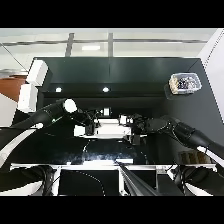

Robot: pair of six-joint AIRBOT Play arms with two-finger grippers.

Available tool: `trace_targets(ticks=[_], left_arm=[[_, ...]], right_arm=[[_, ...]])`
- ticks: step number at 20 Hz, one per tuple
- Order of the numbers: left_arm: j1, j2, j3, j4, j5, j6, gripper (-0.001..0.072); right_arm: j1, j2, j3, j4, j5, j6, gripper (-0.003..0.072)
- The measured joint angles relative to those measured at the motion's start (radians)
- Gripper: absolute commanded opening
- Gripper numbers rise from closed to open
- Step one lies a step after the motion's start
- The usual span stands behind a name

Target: Fold the box and place the chain.

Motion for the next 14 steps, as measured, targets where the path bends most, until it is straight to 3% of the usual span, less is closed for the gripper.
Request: trace_targets(ticks=[2, 3, 14], left_arm=[[0.000, 0.000, 0.000, -0.002, 0.001, 0.000, 0.0021], [0.000, 0.000, 0.000, -0.003, 0.003, 0.000, 0.0021], [-0.001, -0.001, 0.000, -0.008, 0.008, -0.003, 0.0021]], right_arm=[[0.000, 0.000, 0.000, 0.000, 0.007, 0.001, 0.0606], [0.000, 0.000, 0.000, 0.001, 0.008, 0.005, 0.0717], [-0.021, 0.000, 0.002, 0.011, 0.035, 0.000, 0.0709]])
